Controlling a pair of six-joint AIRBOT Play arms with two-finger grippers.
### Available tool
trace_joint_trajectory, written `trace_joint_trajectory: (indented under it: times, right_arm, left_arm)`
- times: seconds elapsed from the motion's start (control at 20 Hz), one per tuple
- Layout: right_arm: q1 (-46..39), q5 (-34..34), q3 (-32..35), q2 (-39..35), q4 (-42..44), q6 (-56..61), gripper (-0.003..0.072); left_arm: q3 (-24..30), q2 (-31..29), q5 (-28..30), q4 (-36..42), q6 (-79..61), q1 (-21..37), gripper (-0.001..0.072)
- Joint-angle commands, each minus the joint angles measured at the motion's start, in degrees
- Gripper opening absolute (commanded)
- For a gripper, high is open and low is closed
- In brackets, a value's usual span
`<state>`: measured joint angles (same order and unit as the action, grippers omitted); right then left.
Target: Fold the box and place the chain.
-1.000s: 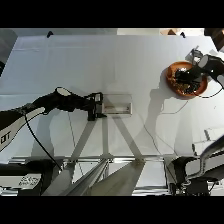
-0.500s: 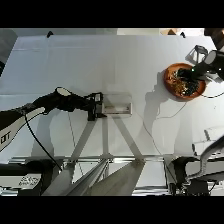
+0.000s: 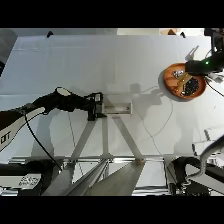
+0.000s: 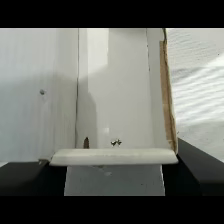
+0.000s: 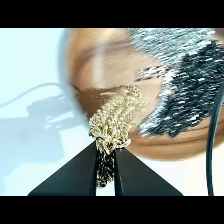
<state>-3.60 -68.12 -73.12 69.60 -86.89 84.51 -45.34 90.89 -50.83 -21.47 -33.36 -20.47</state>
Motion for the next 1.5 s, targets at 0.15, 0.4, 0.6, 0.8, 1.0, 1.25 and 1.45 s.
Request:
trace_joint_trajectory:
  times: [0.15, 0.4, 0.6, 0.8, 1.0, 1.25, 1.45]
  right_arm:
    - [11.91, -4.44, 6.38, -5.88, -0.09, 1.42, 0.0001]
    - [22.25, -3.54, 6.38, -5.77, -0.09, 3.89, 0.0002]
    - [27.76, -1.20, 6.38, -5.66, 0.44, 5.97, 0.0003]
    - [32.15, -1.22, 6.38, -5.66, 0.79, 5.90, 0.0004]
    - [35.28, -1.22, 6.38, -5.66, 4.50, 5.38, 0.0004]
    - [37.94, -1.22, 6.38, -5.66, 9.14, 4.90, 0.0004]
    - [38.51, 3.61, 6.38, -5.66, 10.38, 1.55, 0.0004]
  left_arm:
    - [-0.02, 0.00, 0.00, 0.00, -0.02, 0.02, 0.0213]
    - [-0.02, 0.00, 0.02, 0.00, -0.02, 0.02, 0.0213]
    - [-0.02, 0.00, 0.02, 0.00, -0.02, 0.02, 0.0213]
    - [-0.02, 0.00, 0.02, 0.00, -0.02, 0.02, 0.0213]
    - [-0.02, 0.00, 0.02, 0.00, -0.02, 0.02, 0.0213]
    - [-0.02, 0.00, 0.02, 0.00, -0.02, 0.02, 0.0213]
    - [-0.02, 0.00, 0.02, 0.00, -0.02, 0.02, 0.0213]
